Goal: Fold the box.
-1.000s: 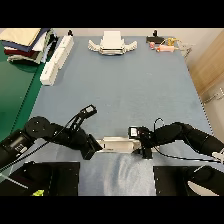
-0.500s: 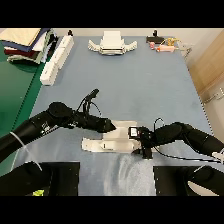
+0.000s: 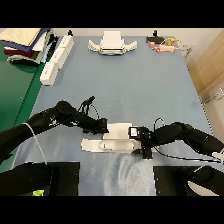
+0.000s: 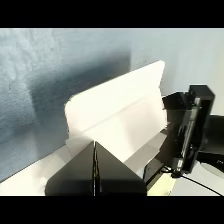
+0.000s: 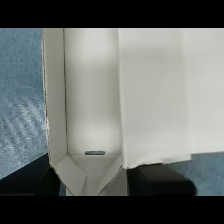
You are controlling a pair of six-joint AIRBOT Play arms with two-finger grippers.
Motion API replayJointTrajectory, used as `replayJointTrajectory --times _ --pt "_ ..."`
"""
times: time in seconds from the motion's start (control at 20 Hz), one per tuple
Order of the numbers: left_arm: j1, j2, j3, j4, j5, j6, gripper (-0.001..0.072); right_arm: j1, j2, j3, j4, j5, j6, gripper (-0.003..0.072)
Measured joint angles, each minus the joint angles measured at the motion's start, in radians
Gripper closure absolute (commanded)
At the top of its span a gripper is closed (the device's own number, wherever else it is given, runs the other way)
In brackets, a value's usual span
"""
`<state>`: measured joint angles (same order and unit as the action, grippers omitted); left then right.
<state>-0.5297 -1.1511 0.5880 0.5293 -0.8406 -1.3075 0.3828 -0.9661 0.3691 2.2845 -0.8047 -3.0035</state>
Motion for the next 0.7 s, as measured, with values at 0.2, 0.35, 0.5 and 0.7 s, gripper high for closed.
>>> replayJointTrajectory --times 0.2,0.35,0.5,0.7 --pt "0.002 -0.015 0.007 0.008 -0.016 0.018 0.0696 0.000 0.000 0.000 0.000 0.000 0.000 0.0184" --pt "0.002 -0.018 0.027 0.012 -0.023 0.037 0.0697 0.000 0.000 0.000 0.000 0.000 0.000 0.0184" --pt "0.002 0.013 0.065 0.012 -0.031 0.098 0.0698 0.000 0.000 0.000 0.000 0.000 0.000 0.0184" --pt "0.002 0.147 0.099 0.075 -0.068 0.163 0.0698 0.000 0.000 0.000 0.000 0.000 0.000 0.0184"
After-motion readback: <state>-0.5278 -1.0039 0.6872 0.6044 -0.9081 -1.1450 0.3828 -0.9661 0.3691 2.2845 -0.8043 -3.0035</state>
